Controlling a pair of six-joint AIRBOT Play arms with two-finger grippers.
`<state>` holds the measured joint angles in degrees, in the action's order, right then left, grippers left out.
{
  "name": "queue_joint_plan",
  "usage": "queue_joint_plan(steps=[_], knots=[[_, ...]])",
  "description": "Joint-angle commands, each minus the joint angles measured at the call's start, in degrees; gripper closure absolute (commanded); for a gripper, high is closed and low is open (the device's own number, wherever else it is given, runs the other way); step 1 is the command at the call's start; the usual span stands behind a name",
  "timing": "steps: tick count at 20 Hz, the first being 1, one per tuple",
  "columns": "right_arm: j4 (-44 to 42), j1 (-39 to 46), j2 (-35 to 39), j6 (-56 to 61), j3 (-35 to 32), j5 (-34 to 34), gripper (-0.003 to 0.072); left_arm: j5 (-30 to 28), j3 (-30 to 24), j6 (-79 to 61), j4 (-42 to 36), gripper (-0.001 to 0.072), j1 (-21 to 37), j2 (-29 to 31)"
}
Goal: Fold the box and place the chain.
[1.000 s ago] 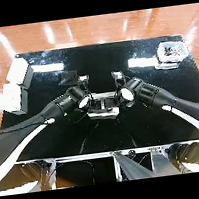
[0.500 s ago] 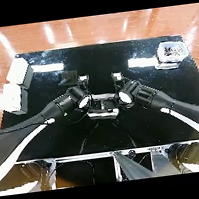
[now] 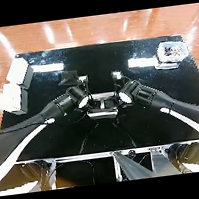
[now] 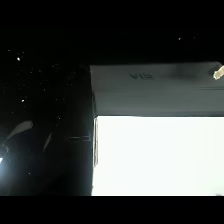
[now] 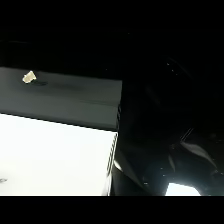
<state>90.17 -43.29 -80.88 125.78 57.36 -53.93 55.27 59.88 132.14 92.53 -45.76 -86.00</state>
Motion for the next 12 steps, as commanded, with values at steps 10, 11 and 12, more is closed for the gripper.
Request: queue_joint_plan(steps=[10, 11, 12], knots=[[-1.0, 0.0, 0.0, -0.4, 0.5, -1.3, 0.0321, -0.7, 0.0, -0.2, -0.2, 0.0683, 0.0, 0.0], [-1.0, 0.0, 0.0, -0.3, 0.5, -1.3, 0.0321, -0.7, 0.0, -0.2, -0.3, 0.0684, 0.0, 0.0], [-1.0, 0.0, -0.2, -0.2, 0.5, -1.3, 0.0321, -0.8, 0.0, -0.2, -0.3, 0.0683, 0.0, 0.0]])
